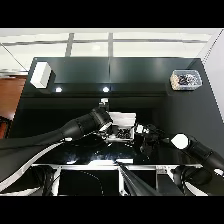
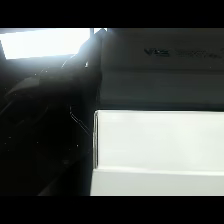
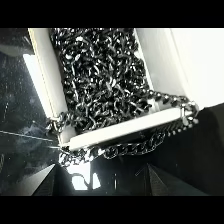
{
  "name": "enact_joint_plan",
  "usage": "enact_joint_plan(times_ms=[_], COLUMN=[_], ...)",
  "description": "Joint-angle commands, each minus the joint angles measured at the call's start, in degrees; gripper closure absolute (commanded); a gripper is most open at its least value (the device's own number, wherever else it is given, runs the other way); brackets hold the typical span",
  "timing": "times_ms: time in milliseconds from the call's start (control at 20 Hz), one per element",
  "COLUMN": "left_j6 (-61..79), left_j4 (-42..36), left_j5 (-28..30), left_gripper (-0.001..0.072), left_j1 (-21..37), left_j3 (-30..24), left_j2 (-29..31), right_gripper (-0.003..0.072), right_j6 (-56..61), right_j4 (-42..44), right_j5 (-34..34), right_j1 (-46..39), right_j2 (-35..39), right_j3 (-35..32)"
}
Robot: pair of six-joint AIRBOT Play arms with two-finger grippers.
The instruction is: Fold the box and place the chain.
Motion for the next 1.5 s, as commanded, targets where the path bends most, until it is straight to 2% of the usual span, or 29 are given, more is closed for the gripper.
enact_joint_plan(times_ms=[0,600,700,900,1050,1250,1350,1450], left_j6=[0.00,0.00,0.00,0.00,0.00,0.00,0.00,0.00], left_j4=[0.02,0.02,0.02,0.02,0.02,0.02,0.02,0.04], left_j5=[0.00,0.00,0.00,0.00,0.04,0.02,0.04,0.07], left_gripper=[0.0680,0.0680,0.0680,0.0679,0.0680,0.0680,0.0679,0.0679], left_j1=[0.02,0.02,0.02,0.02,0.02,0.02,0.02,0.02], left_j3=[0.00,0.00,0.00,0.00,0.00,0.00,0.00,0.00], left_j2=[-0.02,-0.02,-0.02,-0.02,-0.02,-0.02,-0.02,-0.02], right_gripper=[-0.0011,-0.0009,0.0220,0.0221,0.0221,0.0222,0.0454,0.0452], right_j6=[-1.49,-1.46,-1.46,-1.44,-1.44,0.33,0.50,0.50], right_j4=[1.79,2.29,2.32,2.32,1.95,-1.79,-2.12,-2.12], right_j5=[-0.44,-2.91,-2.86,-2.51,0.55,2.05,2.03,1.66], right_j1=[0.07,2.27,2.27,2.27,2.27,2.27,2.27,2.27], right_j2=[-0.33,-3.17,-3.17,-3.17,-3.13,-3.13,-3.13,-3.13], right_j3=[0.04,0.04,0.04,0.07,0.09,0.09,0.09,0.09])
